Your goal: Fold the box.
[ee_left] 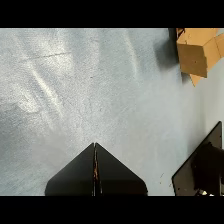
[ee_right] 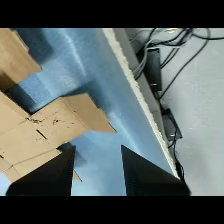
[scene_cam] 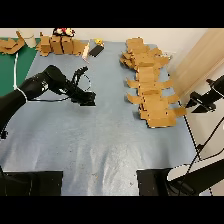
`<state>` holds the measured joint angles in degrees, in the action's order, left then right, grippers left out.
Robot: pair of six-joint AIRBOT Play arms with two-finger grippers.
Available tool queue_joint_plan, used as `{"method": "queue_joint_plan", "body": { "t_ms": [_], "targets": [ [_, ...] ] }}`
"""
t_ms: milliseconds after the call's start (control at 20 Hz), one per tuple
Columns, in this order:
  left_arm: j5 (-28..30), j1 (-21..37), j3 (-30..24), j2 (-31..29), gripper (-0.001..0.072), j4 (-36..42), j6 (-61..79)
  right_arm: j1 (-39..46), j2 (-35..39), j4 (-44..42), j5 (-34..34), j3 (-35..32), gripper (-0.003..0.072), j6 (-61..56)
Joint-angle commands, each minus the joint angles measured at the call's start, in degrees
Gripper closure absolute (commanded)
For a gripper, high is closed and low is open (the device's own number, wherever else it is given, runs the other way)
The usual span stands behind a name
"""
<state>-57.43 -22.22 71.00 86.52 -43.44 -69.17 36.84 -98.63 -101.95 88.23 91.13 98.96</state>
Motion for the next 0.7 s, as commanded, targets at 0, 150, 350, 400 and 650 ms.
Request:
{"method": "queue_joint_plan", "body": {
  "t_ms": [0, 150, 350, 400, 650],
  "targets": [
    [0.02, 0.07, 0.02, 0.04, 0.0698, -0.02, 0.0, 0.61, -3.54, -4.15, -0.04, -0.26, 0.0231, 4.98],
    [0.02, 0.07, 0.02, 0.04, 0.0699, -0.02, 0.0, 0.59, -4.52, -4.72, -0.04, -0.28, 0.0232, 5.68],
    [0.02, 0.07, 0.02, 0.04, 0.0699, 0.0, 0.02, 0.42, -4.57, -7.32, 2.97, -0.28, 0.0247, 6.78],
    [0.02, 0.07, 0.02, 0.04, 0.0699, -0.02, 0.0, 0.17, -4.57, -7.58, 3.34, -0.28, 0.0247, 6.82],
    [0.0, 0.07, 0.02, 0.04, 0.0699, 0.0, 0.0, -1.29, -4.57, -8.44, 5.27, -1.36, 0.0324, 7.74]
  ]
}}
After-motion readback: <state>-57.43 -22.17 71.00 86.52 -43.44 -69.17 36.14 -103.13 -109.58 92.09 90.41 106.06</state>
